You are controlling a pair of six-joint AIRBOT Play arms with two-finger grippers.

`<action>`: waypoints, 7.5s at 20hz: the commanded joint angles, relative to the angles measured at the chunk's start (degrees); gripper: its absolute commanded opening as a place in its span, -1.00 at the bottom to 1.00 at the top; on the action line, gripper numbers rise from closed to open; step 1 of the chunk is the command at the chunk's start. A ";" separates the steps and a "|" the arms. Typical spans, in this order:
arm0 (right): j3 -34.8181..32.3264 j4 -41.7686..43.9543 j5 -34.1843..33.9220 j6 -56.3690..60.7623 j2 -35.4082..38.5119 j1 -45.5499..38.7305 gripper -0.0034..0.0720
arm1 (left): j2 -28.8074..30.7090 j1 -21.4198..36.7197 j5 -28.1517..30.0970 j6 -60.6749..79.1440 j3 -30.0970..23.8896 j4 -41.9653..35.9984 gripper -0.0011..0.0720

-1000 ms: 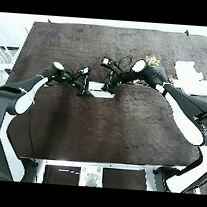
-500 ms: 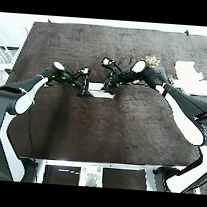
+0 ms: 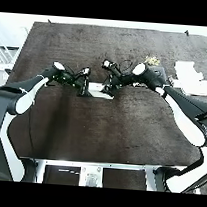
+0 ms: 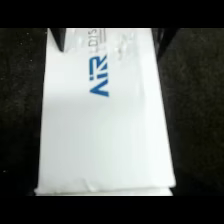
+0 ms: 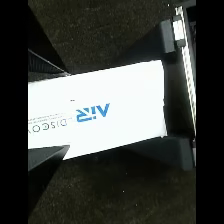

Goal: Fold the box and place the chain.

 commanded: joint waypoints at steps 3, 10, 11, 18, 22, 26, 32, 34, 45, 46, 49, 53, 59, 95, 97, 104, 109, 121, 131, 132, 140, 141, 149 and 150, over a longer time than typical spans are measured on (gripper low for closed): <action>-0.26 1.18 0.57 0.04 -0.04 -0.07 0.61 | 0.04 0.04 0.00 -0.04 0.07 -0.15 0.34; -0.04 9.53 0.94 -0.59 1.75 -3.28 0.61 | 0.04 0.04 -0.02 -0.04 0.07 -0.15 0.34; -0.04 11.98 1.86 -0.87 1.90 -4.17 0.61 | 0.04 0.04 -0.02 -0.04 0.07 -0.15 0.34; -0.63 23.26 7.56 -4.96 2.01 -7.91 -0.02 | 0.04 0.04 0.00 -0.04 0.07 -0.15 0.34; -3.85 23.21 7.82 -5.03 2.01 -6.73 -0.89 | 0.04 0.04 0.00 -0.04 0.07 -0.15 0.34; -8.63 23.21 2.34 -4.98 2.01 -5.70 -0.89 | 0.04 0.04 0.00 -0.04 0.07 -0.15 0.34; -10.54 19.23 -2.36 -2.08 1.99 -4.59 -0.89 | 0.04 0.04 0.00 -0.04 0.07 -0.15 0.34; -10.54 16.74 -2.62 -0.28 1.92 -4.09 -0.89 | 0.04 0.04 0.02 -0.04 0.07 -0.15 0.34; -10.08 21.81 -3.82 -0.15 7.37 -3.89 -0.89 | 0.04 0.04 0.00 -0.04 0.07 -0.15 0.34; -10.12 21.97 -3.85 -0.09 9.70 -3.91 -0.89 | 0.04 0.04 0.00 -0.04 0.07 -0.15 0.34; -12.22 21.97 -7.17 3.23 18.34 -3.93 -0.89 | 0.04 0.04 0.00 -0.04 0.07 -0.15 0.34; -24.76 21.94 -20.94 5.97 35.56 -4.24 -0.89 | 0.04 0.04 0.00 -0.02 0.07 -0.15 0.34; -49.46 21.92 -32.59 8.33 59.95 -10.32 -0.89 | 0.04 0.04 0.00 -0.02 0.07 -0.15 0.34; -70.93 21.99 -34.64 10.71 76.74 -22.91 -0.89 | 8.83 37.77 39.04 -46.82 0.87 8.83 -0.93; -71.06 21.99 -34.67 10.71 76.74 -22.91 -0.89 | 7.45 37.77 42.40 -48.09 0.87 8.63 -0.93; -71.19 22.40 -34.67 10.69 76.74 -22.91 -0.89 | 4.11 37.77 41.90 -47.43 0.87 8.52 -0.92; -71.19 22.40 -34.67 10.69 76.74 -22.91 -0.89 | 4.09 37.77 42.16 -46.10 0.87 9.40 -0.91; -71.19 23.93 -34.67 10.69 76.74 -22.91 -0.89 | 4.02 37.77 42.95 -46.07 0.87 9.03 1.00; -71.17 23.91 -34.75 10.64 76.76 -22.91 -0.89 | 16.28 37.77 35.93 -46.10 0.90 13.62 1.00; -71.17 23.89 -34.93 10.64 76.76 -22.91 -0.89 | 18.27 37.77 33.55 -46.05 0.90 12.09 0.80; -71.12 23.87 -39.80 10.54 76.83 -22.93 -0.88 | 35.98 35.41 18.10 -27.69 -6.67 -10.95 -0.94; -71.12 23.80 -39.80 10.43 77.09 -22.93 -0.88 | 40.44 34.25 21.59 -24.87 -11.34 -11.87 -0.94; -71.19 23.65 -39.78 10.43 78.53 -22.93 -0.89 | 74.90 27.23 28.83 14.01 -60.81 -46.51 -0.94; -71.21 23.65 -39.78 10.43 78.51 -22.93 -0.88 | 78.23 26.47 30.62 14.95 -65.59 -47.23 -0.94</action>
